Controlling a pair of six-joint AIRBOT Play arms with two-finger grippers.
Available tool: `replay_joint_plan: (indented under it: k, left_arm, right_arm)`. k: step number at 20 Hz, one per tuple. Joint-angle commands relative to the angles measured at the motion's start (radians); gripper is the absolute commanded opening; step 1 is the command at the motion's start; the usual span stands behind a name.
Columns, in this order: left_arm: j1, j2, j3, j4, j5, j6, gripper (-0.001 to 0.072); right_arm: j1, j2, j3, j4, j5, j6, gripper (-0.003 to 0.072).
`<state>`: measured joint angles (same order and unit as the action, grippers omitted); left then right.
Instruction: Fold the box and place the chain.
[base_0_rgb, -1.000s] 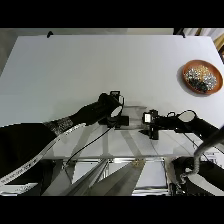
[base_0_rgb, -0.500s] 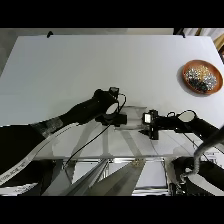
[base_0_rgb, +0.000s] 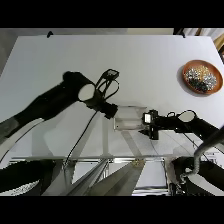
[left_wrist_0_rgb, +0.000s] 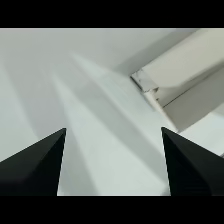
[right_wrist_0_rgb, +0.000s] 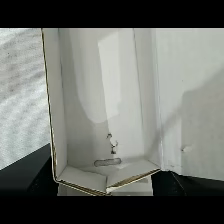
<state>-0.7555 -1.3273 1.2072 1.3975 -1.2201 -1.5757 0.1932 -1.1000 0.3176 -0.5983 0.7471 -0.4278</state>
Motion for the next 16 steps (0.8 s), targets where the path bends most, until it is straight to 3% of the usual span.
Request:
replay_joint_plan:
  k: [1, 3, 6, 9, 13, 16]
  left_arm:
    - [0.112, 0.077, -0.023, -0.106, 0.003, 0.657, 0.0661]
    - [0.163, 0.088, -0.099, -0.256, 0.051, 0.998, 0.066]
    - [0.196, 0.071, -0.288, -0.466, 0.169, 1.37, 0.066]
    - [0.207, -0.014, -0.42, -0.647, 0.232, 1.68, 0.066]
    - [0.177, -0.145, -0.428, -0.876, 0.294, 1.843, 0.067]
    - [0.155, -0.18, -0.428, -0.911, 0.343, 1.89, 0.0703]
  right_arm:
    - [0.0, 0.001, 0.0, 0.0, 0.0, 0.0, 0.0297]
    - [0.0, 0.001, 0.0, 0.0, 0.0, 0.0, 0.0297]
    - [0.0, 0.001, 0.0, 0.0, 0.0, 0.0, 0.0297]
    - [0.0, 0.001, 0.0, 0.0, 0.0, 0.0, 0.0297]
    - [0.0, 0.001, 0.0, 0.0, 0.0, 0.0, 0.0297]
    - [0.0, 0.001, 0.0, 0.0, 0.0, 0.0, 0.0297]
